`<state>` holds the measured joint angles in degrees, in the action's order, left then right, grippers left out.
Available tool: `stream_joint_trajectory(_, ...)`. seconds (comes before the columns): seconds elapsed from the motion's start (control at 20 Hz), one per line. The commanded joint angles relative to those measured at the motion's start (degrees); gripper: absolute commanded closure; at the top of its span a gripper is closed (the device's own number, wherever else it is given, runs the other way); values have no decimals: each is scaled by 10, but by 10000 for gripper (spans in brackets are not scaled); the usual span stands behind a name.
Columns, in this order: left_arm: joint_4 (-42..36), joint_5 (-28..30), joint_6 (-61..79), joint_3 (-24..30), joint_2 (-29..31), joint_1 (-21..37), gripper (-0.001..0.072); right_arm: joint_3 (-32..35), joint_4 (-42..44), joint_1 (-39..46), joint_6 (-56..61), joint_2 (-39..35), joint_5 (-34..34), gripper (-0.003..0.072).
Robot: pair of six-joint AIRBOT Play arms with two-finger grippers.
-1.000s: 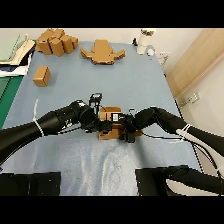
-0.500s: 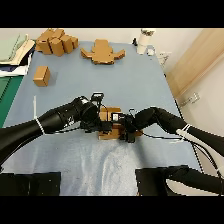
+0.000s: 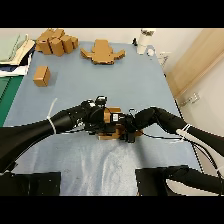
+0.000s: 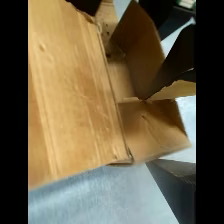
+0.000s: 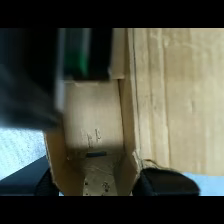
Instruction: Fold the box.
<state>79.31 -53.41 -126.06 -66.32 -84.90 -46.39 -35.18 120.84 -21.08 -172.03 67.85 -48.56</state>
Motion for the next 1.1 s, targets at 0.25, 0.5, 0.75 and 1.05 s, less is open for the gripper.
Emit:
stream_joint_trajectory(0.25, 46, -17, -76, -21, -37, -4, 175, 0, 0, 0, 0, 0, 0, 182)
stream_joint_trajectory(0.5, 49, -34, -90, -29, -51, -10, 673, 0, 0, 0, 0, 0, 0, 183)
stream_joint_trajectory(0.75, 47, -39, -86, -29, -51, -18, 698, 0, 0, 0, 0, 0, 0, 182)
stream_joint_trajectory(1.05, 43, -78, -81, -49, -50, -18, 463, 0, 0, 0, 0, 0, 0, 182)
